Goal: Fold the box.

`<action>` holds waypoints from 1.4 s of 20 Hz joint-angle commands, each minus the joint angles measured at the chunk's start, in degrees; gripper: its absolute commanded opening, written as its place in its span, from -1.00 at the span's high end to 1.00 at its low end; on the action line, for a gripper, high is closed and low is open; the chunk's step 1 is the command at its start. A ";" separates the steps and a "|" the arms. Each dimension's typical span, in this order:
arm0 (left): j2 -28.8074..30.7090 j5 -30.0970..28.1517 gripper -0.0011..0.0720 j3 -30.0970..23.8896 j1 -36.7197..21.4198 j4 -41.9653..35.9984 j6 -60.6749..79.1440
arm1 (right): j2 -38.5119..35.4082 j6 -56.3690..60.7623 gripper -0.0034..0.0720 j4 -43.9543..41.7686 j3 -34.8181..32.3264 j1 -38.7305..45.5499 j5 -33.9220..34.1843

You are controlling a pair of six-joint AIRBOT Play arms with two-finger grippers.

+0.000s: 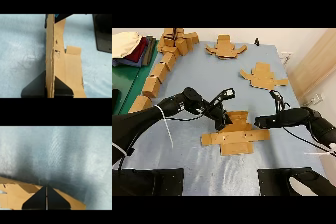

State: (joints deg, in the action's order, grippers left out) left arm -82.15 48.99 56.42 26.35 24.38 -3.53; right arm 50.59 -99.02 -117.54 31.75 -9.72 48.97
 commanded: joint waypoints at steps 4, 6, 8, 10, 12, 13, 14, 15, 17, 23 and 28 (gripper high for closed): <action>0.11 -6.64 0.94 -0.57 4.11 1.77 1.11 | -0.04 0.07 0.90 0.15 -0.02 -0.04 -3.80; 0.11 -7.41 0.94 -1.25 4.15 1.75 1.09 | -0.04 0.07 0.90 0.33 -0.02 -0.04 -4.09; 0.11 -7.10 0.94 -2.01 4.35 1.77 1.07 | -0.04 0.07 0.90 0.33 -0.02 -0.04 -4.13; 0.11 -6.99 0.94 -2.71 4.61 1.44 1.05 | -0.04 0.04 0.90 0.33 -0.02 -0.04 -4.15; 0.11 -6.86 0.94 -3.15 4.68 1.33 1.01 | 0.02 0.04 0.90 0.33 -0.02 -0.04 -4.24; 0.11 -6.49 0.94 -3.17 4.74 1.33 0.79 | 0.09 0.07 0.90 0.33 -0.02 -0.04 -4.31; 0.13 -6.03 0.94 -3.17 4.76 1.33 0.68 | 0.07 0.04 0.90 0.33 -0.02 -0.04 -4.44; 0.13 -5.22 0.94 -3.17 4.74 1.33 0.48 | 0.07 0.04 0.90 0.31 -0.02 -0.04 -4.46; 0.13 -4.04 0.94 -3.17 4.74 1.36 -0.24 | 0.07 0.04 0.90 0.33 -0.02 -0.04 -4.48; 0.13 -1.79 0.93 -3.15 4.74 1.36 -0.35 | 0.07 0.04 0.90 0.33 -0.02 -0.04 -4.26; 0.11 -2.54 0.93 -3.15 4.68 1.36 -0.35 | 0.04 0.28 0.90 0.81 0.42 -0.04 -0.79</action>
